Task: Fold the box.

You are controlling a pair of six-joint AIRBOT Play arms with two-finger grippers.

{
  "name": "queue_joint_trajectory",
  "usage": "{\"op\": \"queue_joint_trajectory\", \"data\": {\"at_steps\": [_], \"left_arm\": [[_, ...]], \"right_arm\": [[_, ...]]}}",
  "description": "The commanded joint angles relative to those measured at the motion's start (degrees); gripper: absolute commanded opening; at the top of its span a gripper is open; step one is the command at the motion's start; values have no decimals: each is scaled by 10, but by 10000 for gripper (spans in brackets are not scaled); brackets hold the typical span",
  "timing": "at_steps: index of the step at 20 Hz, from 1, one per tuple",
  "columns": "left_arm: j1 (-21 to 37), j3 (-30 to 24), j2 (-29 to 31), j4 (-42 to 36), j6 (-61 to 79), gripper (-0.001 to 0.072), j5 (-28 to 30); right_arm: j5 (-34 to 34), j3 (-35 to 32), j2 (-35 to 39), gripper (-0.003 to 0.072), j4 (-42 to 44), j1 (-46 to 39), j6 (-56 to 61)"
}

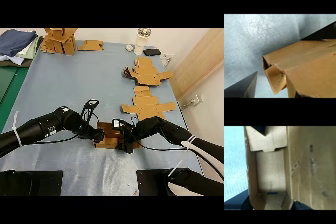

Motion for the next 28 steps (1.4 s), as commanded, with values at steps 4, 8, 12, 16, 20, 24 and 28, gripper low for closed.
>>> {"op": "queue_joint_trajectory", "data": {"at_steps": [4, 8, 12, 16, 20, 24, 28], "left_arm": [[-65, 46, -38, 107, -132, 555, -31], [-107, 114, -96, 190, -212, 554, -116], [-122, 159, -141, 231, -308, 509, -174], [-123, 165, -153, 236, -388, 465, -175], [-138, 165, -171, 236, -408, 465, -187], [-141, 165, -184, 237, -428, 420, -193], [-141, 165, -184, 242, -437, 14, -177]], "right_arm": [[0, 0, 0, 516, 0, 0, 0], [0, 0, 0, 516, 0, 0, 0], [0, 0, 0, 516, 0, 0, 0], [0, 0, 0, 516, 0, 0, 0], [0, 0, 0, 516, 0, 0, 0], [0, 0, 0, 516, 0, 0, 0], [0, 0, 0, 516, 0, 0, 0]]}}
